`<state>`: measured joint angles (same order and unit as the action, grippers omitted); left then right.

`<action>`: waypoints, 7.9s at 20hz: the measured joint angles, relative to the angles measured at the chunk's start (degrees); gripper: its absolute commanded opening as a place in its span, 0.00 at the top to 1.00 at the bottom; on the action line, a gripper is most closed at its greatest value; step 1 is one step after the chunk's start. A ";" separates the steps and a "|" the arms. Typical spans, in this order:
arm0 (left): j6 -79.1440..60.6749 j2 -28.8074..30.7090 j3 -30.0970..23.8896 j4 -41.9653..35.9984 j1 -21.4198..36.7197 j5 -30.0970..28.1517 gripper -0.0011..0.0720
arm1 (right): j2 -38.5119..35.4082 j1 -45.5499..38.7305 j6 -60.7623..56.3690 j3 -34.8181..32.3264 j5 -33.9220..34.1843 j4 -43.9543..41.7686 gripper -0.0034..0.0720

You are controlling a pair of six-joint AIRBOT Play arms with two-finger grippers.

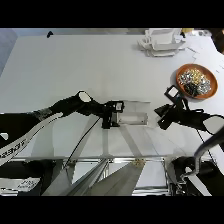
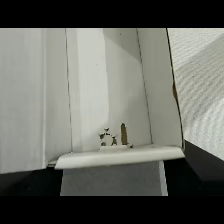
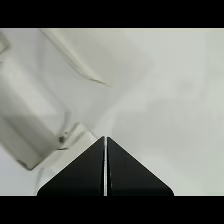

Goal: Fold the box and place the chain.

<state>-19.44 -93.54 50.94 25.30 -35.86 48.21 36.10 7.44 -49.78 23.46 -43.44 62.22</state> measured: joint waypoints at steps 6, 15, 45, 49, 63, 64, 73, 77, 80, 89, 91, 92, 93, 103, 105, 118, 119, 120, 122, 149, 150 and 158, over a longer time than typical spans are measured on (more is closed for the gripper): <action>0.00 0.00 0.00 0.00 0.00 0.02 0.94 | 6.69 -7.82 -30.99 0.00 0.04 10.29 0.92; 0.00 0.00 0.00 0.00 0.00 0.02 0.94 | 21.33 -12.20 -29.53 0.00 -8.28 -3.04 0.92; -0.02 0.00 0.00 0.00 0.00 0.04 0.94 | 15.10 -3.65 -19.34 0.04 -10.62 -17.66 0.42; 0.00 0.00 0.00 0.00 0.00 0.04 0.94 | 15.76 1.42 -24.70 0.20 -6.21 -15.45 0.42; -0.02 0.00 0.00 0.04 0.00 0.11 0.94 | 23.87 19.32 -55.36 9.57 -5.29 10.73 0.53; -0.04 0.00 0.00 0.04 0.00 0.11 0.94 | 24.96 20.74 -57.96 10.40 -6.78 12.70 0.53; -0.02 0.00 0.00 0.02 0.00 0.04 0.94 | 31.89 25.79 -73.46 17.75 -12.87 23.52 0.53; -0.02 0.00 0.00 0.00 0.00 0.04 0.94 | 33.33 26.10 -78.97 18.93 -13.20 25.46 0.53; -0.02 0.00 0.00 0.02 0.00 0.04 0.94 | 34.86 27.15 -80.94 19.19 -12.96 26.10 0.53; 0.09 0.00 0.00 0.09 0.02 0.11 0.94 | 37.51 31.04 -82.34 19.34 -13.33 29.11 0.92; 0.11 0.00 0.00 0.09 0.02 0.11 0.94 | 37.62 31.23 -82.36 19.39 -13.70 29.77 0.92; 0.11 0.00 0.00 0.07 0.02 0.11 0.94 | 37.64 31.26 -82.27 19.39 -13.77 29.94 0.92; 0.11 0.00 0.00 0.07 0.02 0.09 0.94 | 37.66 31.30 -82.20 19.39 -13.86 30.12 0.92; -0.09 0.00 0.00 -0.04 0.00 -0.04 0.94 | 34.21 31.41 -79.60 19.39 -14.43 33.51 0.61; -0.07 0.00 0.00 -0.02 0.00 -0.04 0.94 | 30.73 31.41 -76.67 19.39 -15.76 35.30 0.60; 0.00 0.00 0.00 0.00 0.00 0.02 0.94 | 22.40 4.42 -46.14 37.22 -22.32 37.81 0.65; 0.00 0.00 0.00 0.00 -0.02 0.02 0.94 | 24.68 1.16 -45.00 38.58 -21.49 37.51 0.66; 0.00 0.00 0.00 0.00 0.00 0.02 0.94 | 27.26 -2.12 -44.17 39.93 -20.46 37.00 0.66; 0.00 0.00 0.00 0.00 0.00 0.02 0.94 | 32.59 -7.80 -42.91 42.36 -18.64 36.06 0.66; 0.00 0.00 0.00 0.02 0.00 0.04 0.94 | 54.42 -27.71 -23.45 47.58 -11.21 29.03 0.66; 0.00 0.00 0.00 0.02 0.00 0.02 0.94 | 54.49 -27.71 -23.41 47.58 -11.23 29.00 0.66; -0.02 0.00 0.00 0.02 0.00 0.04 0.94 | 55.34 -27.71 -21.92 47.58 -12.09 28.98 0.81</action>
<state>-19.46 -93.54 50.94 25.32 -35.86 48.25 91.44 -20.27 -71.70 71.05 -55.53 91.20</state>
